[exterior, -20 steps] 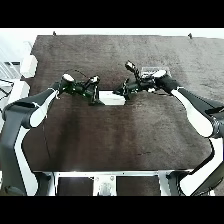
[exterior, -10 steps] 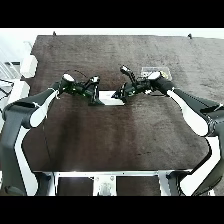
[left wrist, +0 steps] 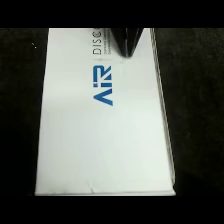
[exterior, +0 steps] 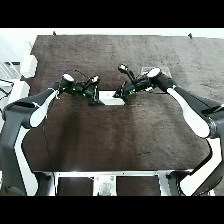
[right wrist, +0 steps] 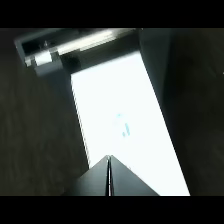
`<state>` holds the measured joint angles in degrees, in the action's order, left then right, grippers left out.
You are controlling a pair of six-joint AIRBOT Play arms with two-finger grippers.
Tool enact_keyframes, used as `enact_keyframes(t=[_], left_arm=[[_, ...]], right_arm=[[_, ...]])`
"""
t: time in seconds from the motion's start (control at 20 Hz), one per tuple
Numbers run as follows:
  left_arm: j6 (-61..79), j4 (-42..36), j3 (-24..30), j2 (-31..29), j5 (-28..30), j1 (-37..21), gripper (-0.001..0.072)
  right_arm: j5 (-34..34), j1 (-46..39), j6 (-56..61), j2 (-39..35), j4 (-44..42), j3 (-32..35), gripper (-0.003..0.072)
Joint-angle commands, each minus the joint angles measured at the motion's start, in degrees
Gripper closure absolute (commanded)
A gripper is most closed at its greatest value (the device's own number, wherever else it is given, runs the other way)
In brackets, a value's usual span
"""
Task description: Fold the box and place the chain.
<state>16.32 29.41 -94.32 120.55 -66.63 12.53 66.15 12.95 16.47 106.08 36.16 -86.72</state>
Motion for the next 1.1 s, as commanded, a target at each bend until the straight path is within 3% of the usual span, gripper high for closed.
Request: enact_keyframes(t=[0.0, 0.25, 0.55, 0.7, 0.75, 0.8, 1.05], left_arm=[[0.2, 0.1, 0.0, 0.0, 0.0, 0.0, 0.0333], [0.2, 0.1, 0.0, 0.0, 0.0, 0.0, 0.0333], [0.2, 0.1, 0.0, 0.0, 0.0, 0.0, 0.0333], [0.2, 0.1, 0.0, 0.0, -0.2, 0.0, 0.0334], [0.2, -0.1, 0.0, 0.0, 0.0, 0.0, 0.0459], [-0.1, -0.1, -0.1, -0.1, -0.3, 0.0, 0.0682], [-13.2, -1.5, -0.6, -5.0, 2.4, -1.6, 0.0695]], right_arm=[[-0.1, -0.8, 0.6, -6.7, -7.3, -0.7, 0.0679], [-0.1, -4.1, 6.4, -22.0, -6.7, 3.9, 0.0679], [-4.5, -12.8, 7.8, -40.5, -6.6, 25.3, 0.0679], [-5.5, -17.4, 7.7, -45.9, -6.6, 34.9, 0.0678], [-5.5, -18.7, 7.7, -46.9, -6.6, 37.2, 0.0678], [-5.5, -19.8, 7.7, -47.7, -6.6, 39.2, 0.0677], [-5.3, -23.1, 7.3, -47.9, -6.8, 41.4, 0.0677]])
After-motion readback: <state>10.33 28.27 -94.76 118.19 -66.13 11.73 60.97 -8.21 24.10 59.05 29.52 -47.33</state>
